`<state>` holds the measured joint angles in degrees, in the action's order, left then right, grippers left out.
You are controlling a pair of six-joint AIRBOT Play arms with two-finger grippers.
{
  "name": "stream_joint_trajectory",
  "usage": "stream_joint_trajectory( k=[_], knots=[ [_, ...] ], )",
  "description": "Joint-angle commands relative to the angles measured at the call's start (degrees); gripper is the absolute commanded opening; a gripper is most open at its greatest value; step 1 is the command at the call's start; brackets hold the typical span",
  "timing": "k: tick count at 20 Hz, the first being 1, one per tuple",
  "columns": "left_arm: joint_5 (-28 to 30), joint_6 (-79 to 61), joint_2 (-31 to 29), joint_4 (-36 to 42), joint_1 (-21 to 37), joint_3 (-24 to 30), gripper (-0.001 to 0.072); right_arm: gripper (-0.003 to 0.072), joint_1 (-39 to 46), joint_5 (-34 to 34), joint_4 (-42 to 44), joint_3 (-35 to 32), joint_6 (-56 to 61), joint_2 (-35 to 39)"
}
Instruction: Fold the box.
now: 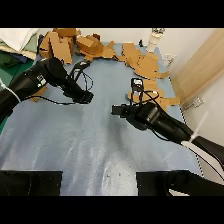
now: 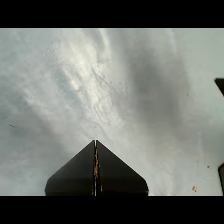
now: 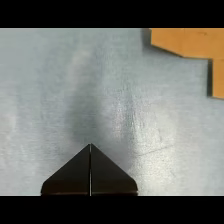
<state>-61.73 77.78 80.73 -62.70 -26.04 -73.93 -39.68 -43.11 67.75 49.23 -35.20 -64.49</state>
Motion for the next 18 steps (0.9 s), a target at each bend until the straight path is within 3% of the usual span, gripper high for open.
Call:
stream_joint_trajectory(
  k=[1,4,18],
  knots=[
    [-2.27,2.21,2.14,0.2,-2.32,0.0,0.0012,0.0001,4.04,-7.37,11.43,6.6,-12.15,-6.78],
    [-1.46,4.33,2.32,0.17,-3.28,0.0,0.0012,0.0002,5.44,-11.72,15.08,9.31,-16.15,-8.9],
    [-1.81,4.57,2.32,0.13,-3.28,0.0,0.0014,0.0002,5.4,-11.63,15.13,9.51,-17.97,-9.01]
  ],
)
